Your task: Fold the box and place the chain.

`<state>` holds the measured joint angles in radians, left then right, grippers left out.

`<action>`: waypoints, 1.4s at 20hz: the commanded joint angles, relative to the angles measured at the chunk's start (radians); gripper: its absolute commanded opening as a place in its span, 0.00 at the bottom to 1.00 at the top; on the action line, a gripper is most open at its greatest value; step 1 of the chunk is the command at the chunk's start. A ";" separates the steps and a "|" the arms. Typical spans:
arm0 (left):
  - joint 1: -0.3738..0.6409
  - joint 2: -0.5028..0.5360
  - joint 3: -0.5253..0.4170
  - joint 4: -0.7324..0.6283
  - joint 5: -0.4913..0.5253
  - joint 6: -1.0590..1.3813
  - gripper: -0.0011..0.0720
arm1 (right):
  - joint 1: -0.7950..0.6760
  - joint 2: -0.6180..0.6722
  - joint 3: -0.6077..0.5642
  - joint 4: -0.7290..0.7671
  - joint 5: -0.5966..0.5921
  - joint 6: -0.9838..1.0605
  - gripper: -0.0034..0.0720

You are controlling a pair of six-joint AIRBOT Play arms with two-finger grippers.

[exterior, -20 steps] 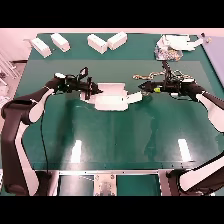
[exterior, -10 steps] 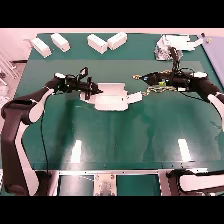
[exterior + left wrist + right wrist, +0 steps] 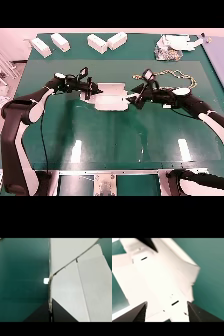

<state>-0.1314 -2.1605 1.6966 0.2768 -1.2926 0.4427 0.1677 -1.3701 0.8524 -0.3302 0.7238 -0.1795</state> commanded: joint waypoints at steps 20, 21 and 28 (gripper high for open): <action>0.000 0.000 0.000 0.000 0.001 0.000 0.04 | 0.105 -0.063 -0.026 -0.010 -0.046 -0.421 0.84; 0.000 0.000 0.000 0.000 0.000 0.000 0.04 | 0.106 -0.063 -0.026 -0.027 -0.034 -0.406 0.84; 0.000 0.000 0.000 0.000 0.001 0.000 0.04 | 0.112 -0.102 -0.026 -0.055 -0.035 -0.382 0.84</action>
<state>-0.1314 -2.1605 1.6966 0.2764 -1.2922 0.4423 0.2760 -1.4498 0.8265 -0.3740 0.6819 -0.5709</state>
